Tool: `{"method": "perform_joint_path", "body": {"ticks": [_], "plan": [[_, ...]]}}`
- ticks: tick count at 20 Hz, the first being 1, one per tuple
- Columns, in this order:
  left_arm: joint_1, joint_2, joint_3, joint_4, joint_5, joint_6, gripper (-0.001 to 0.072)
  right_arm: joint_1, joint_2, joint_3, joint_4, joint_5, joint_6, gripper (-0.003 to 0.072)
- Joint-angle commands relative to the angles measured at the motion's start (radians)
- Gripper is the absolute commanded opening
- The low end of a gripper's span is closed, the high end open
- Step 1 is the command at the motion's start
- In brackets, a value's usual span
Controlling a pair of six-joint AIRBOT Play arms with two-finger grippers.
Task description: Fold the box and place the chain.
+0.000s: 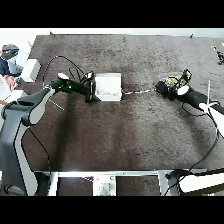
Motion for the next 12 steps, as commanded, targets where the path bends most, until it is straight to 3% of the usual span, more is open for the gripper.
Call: {"method": "perform_joint_path", "body": {"ticks": [1,3,4,5,8,12], "plan": [[0.0,0.0,0.0,0.0,0.0,0.0,0.0418,0.019,-0.06,0.063,0.017,-0.008,-0.002,0.0298],[0.0,0.0,0.0,0.0,0.0,0.0,0.0418,0.036,-0.099,0.097,0.019,-0.003,-0.002,0.0102],[0.0,0.0,0.0,0.0,0.0,0.0,0.0418,0.042,-0.105,0.1,0.034,-0.004,-0.002,0.0088],[0.0,0.0,0.0,0.0,0.0,0.0,0.0418,0.05,-0.101,0.1,0.03,-0.003,-0.003,0.0008],[0.0,0.0,0.0,0.0,-0.001,0.0,0.0417,0.081,-0.04,0.1,0.031,0.035,-0.029,0.0007],[0.0,0.0,0.0,0.0,0.0,0.0,0.0418,0.187,0.151,0.1,0.031,0.081,-0.116,0.0008]]}}
